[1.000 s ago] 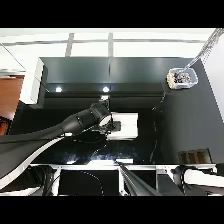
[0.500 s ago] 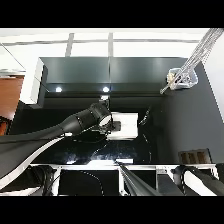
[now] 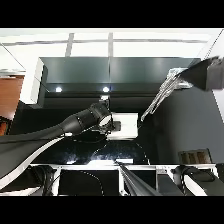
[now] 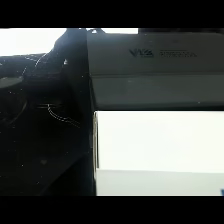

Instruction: Fold the box and place the chain.

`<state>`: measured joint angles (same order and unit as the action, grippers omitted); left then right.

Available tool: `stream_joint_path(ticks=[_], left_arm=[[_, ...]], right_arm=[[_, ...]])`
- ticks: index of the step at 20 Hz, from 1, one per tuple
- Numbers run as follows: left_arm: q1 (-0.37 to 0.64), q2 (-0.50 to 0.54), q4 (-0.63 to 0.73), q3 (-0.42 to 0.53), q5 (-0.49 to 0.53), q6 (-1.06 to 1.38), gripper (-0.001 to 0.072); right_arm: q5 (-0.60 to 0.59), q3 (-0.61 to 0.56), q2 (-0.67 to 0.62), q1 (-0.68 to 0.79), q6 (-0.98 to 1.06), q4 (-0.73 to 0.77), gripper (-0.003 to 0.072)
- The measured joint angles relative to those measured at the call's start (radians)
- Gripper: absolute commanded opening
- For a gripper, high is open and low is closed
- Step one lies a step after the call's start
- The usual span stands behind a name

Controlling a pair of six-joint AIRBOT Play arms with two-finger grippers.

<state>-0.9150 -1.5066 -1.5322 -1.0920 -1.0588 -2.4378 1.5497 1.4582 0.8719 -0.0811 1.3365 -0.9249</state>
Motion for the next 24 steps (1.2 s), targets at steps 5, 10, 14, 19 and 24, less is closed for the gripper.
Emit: stream_joint_path(ticks=[5,10,14,19,24], left_arm=[[0.0,0.0,0.0,0.0,0.0,0.0,0.0027],[0.0,0.0,0.0,0.0,0.0,0.0,0.0027],[0.0,0.0,0.0,0.0,0.0,0.0,0.0027],[0.0,0.0,0.0,0.0,-0.001,0.0,0.0027],[0.0,0.0,0.0,0.0,-0.001,0.0,0.0027]], right_arm=[[0.047,-0.009,-0.007,-0.107,0.002,0.0,0.0037],[0.055,-0.01,-0.008,-0.137,0.014,0.087,0.0037],[0.041,-0.01,-0.008,-0.142,0.012,0.179,0.0038],[0.021,0.014,-0.008,-0.143,-0.001,0.235,0.0037],[-0.001,-0.034,-0.007,-0.154,0.011,0.15,0.0037]])
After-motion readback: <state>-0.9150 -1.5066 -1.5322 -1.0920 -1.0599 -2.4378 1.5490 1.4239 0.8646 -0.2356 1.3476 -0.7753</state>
